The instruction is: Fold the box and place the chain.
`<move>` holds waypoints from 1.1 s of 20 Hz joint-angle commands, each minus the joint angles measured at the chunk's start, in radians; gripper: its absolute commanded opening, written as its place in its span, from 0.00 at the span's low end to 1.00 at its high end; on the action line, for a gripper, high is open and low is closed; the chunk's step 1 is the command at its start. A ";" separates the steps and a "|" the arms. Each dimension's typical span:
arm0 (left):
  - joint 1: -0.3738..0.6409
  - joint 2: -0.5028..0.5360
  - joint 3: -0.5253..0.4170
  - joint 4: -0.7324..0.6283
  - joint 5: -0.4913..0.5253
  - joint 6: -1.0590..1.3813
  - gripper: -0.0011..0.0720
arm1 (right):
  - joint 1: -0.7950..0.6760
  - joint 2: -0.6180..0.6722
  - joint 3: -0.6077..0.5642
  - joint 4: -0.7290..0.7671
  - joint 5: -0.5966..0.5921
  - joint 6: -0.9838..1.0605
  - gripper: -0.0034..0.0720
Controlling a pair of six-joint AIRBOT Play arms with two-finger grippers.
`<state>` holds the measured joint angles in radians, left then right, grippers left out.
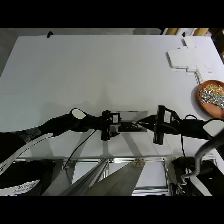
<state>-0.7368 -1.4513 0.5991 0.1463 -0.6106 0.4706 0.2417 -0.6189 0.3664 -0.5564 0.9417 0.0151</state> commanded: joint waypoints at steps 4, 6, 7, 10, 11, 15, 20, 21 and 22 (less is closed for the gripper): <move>0.000 0.001 0.000 0.000 0.000 0.000 0.47 | 0.046 -0.141 0.088 -0.148 0.011 0.211 0.31; 0.000 0.001 0.000 0.000 0.000 0.000 0.47 | 0.046 -0.181 0.252 -0.333 0.140 0.320 0.31; 0.000 0.001 0.000 0.000 0.000 0.000 0.47 | 0.046 -0.206 0.337 -0.380 0.188 0.358 0.31; 0.000 0.001 0.000 0.000 0.000 0.000 0.47 | 0.046 -0.307 0.559 -0.389 0.228 0.433 0.07; 0.000 0.001 0.000 0.000 0.000 0.000 0.47 | 0.046 -0.348 0.607 -0.389 0.217 0.434 0.07; 0.000 0.001 0.000 0.000 0.000 0.000 0.47 | 0.064 -0.505 0.631 -0.439 0.193 0.480 0.07; 0.000 0.001 0.000 0.000 0.000 0.000 0.47 | 0.177 -0.572 0.573 -0.518 0.210 0.470 0.07; 0.000 0.001 0.000 0.000 0.000 0.000 0.47 | 0.195 -0.566 0.550 -0.517 0.210 0.470 0.07; 0.000 0.001 0.000 0.000 0.000 0.000 0.47 | 0.211 -0.558 0.529 -0.516 0.210 0.465 0.08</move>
